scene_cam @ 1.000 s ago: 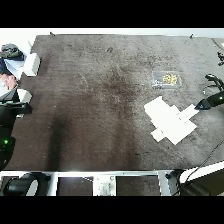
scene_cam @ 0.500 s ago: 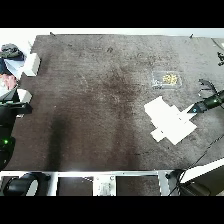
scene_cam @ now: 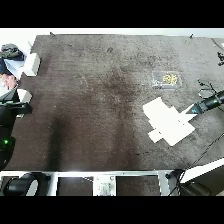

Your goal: Fold the box and place the chain.

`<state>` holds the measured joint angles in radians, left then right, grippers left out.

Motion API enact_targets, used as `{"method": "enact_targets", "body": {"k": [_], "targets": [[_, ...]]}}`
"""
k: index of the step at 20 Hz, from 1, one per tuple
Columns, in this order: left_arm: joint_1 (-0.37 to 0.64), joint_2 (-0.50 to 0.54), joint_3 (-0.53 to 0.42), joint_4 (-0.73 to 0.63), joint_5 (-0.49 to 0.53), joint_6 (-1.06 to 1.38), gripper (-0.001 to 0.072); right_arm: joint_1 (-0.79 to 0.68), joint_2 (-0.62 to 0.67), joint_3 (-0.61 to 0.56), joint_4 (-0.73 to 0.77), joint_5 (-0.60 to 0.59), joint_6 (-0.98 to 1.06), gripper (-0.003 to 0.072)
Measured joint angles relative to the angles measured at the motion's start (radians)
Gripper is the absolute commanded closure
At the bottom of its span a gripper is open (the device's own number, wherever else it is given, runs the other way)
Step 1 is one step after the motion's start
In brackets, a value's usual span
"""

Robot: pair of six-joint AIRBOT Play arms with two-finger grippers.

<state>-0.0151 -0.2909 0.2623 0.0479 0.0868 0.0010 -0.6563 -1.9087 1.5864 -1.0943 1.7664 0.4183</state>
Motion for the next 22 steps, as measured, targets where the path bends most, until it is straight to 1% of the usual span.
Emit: {"method": "enact_targets", "body": {"k": [1,2,6,8,11,14,16,18,20,22], "targets": [[0.000,0.000,0.000,0.000,0.000,0.000,0.0697,0.004,0.000,-0.010,0.006,0.004,0.000,0.0595],[0.000,0.000,0.000,0.000,0.000,0.000,0.0697,0.010,0.000,-0.020,0.007,0.008,0.000,0.0678],[0.000,0.000,0.000,0.000,0.000,0.000,0.0697,0.039,0.006,-0.041,-0.005,0.027,0.004,0.0680],[0.000,0.000,0.000,0.000,0.000,0.000,0.0697,0.055,0.022,-0.045,0.019,0.034,0.027,0.0681],[0.000,0.000,0.000,0.000,0.000,0.000,0.0697,0.083,0.055,-0.061,0.113,0.037,0.084,0.0681],[0.000,0.000,0.000,0.000,0.000,0.000,0.0697,0.135,0.115,-0.144,0.259,0.012,0.120,0.0681],[0.000,0.000,0.000,0.000,0.000,0.000,0.0697,0.187,0.174,-0.246,0.351,-0.042,0.129,0.0681],[0.000,0.000,0.000,0.000,0.000,0.000,0.0697,0.258,0.241,-0.380,0.454,-0.138,0.132,0.0681],[0.000,0.000,0.000,0.000,0.000,0.000,0.0697,0.343,0.297,-0.516,0.566,-0.270,0.129,0.0681],[0.000,0.000,0.000,0.000,0.000,0.000,0.0697,0.436,0.341,-0.621,0.682,-0.400,0.107,0.0681]]}}
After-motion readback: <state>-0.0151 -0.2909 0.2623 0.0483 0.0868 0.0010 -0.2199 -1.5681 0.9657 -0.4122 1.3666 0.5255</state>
